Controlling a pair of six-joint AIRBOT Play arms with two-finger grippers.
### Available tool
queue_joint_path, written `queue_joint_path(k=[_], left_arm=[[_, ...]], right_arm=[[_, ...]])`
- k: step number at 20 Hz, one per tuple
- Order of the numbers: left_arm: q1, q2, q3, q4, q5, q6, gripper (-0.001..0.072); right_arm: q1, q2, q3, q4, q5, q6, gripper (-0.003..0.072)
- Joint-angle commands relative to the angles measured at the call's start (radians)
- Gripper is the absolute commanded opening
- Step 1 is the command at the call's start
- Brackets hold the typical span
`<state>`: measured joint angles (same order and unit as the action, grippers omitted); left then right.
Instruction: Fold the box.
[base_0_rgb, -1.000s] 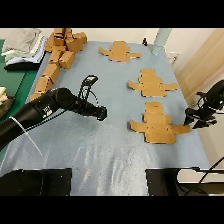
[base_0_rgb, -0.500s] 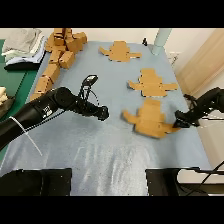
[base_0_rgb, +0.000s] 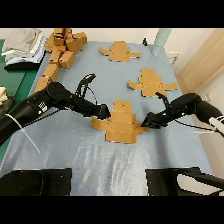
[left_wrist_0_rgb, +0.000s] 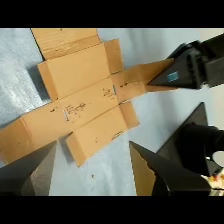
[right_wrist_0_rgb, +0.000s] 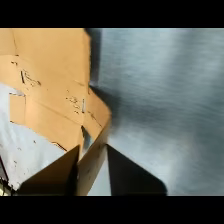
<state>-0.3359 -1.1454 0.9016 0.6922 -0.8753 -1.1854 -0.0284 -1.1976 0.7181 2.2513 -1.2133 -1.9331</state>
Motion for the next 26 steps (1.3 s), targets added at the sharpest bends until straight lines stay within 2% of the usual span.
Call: queue_joint_path(k=[1, 4, 6, 8, 9, 11, 12, 15, 18, 21, 26], left_arm=[[0.066, -0.001, 0.001, -0.128, -0.101, 0.072, 0.0682], [0.108, -0.001, 0.001, -0.138, -0.139, 0.075, 0.0683], [0.118, -0.001, 0.001, -0.140, -0.134, 0.071, 0.0683], [0.116, -0.001, 0.001, -0.142, -0.163, 0.060, 0.0682], [0.112, -0.001, 0.001, -0.145, -0.166, 0.060, 0.0682], [0.118, -0.001, 0.001, -0.145, -0.162, 0.082, 0.0680], [0.134, -0.002, 0.001, -0.146, -0.168, 0.106, 0.0640], [0.213, -0.026, 0.001, -0.147, -0.201, 0.137, 0.0643], [0.275, -0.085, 0.001, -0.149, -0.206, 0.216, 0.0643], [0.287, -0.181, 0.001, -0.159, -0.207, 0.283, 0.0643], [0.286, -0.360, 0.002, -0.395, -0.209, 0.502, 0.0644]], right_arm=[[0.086, 0.008, -0.051, 0.023, 0.139, 0.023, 0.0282], [0.100, -0.010, -0.051, 0.019, 0.176, 0.021, 0.0277], [0.100, -0.011, -0.051, 0.026, 0.180, -0.001, 0.0097], [0.100, -0.011, -0.051, 0.046, 0.175, -0.031, 0.0064], [0.107, -0.010, -0.051, 0.062, 0.174, -0.061, 0.0002], [0.140, -0.001, -0.056, 0.117, 0.180, -0.158, 0.0002], [0.166, 0.012, -0.070, 0.158, 0.187, -0.220, 0.0002], [0.232, 0.079, -0.132, 0.190, 0.252, -0.274, 0.0002], [0.268, 0.158, -0.185, 0.190, 0.281, -0.274, 0.0002], [0.272, 0.211, -0.189, 0.190, 0.289, -0.274, 0.0002], [0.272, 0.214, -0.192, 0.188, 0.289, -0.274, 0.0002]])
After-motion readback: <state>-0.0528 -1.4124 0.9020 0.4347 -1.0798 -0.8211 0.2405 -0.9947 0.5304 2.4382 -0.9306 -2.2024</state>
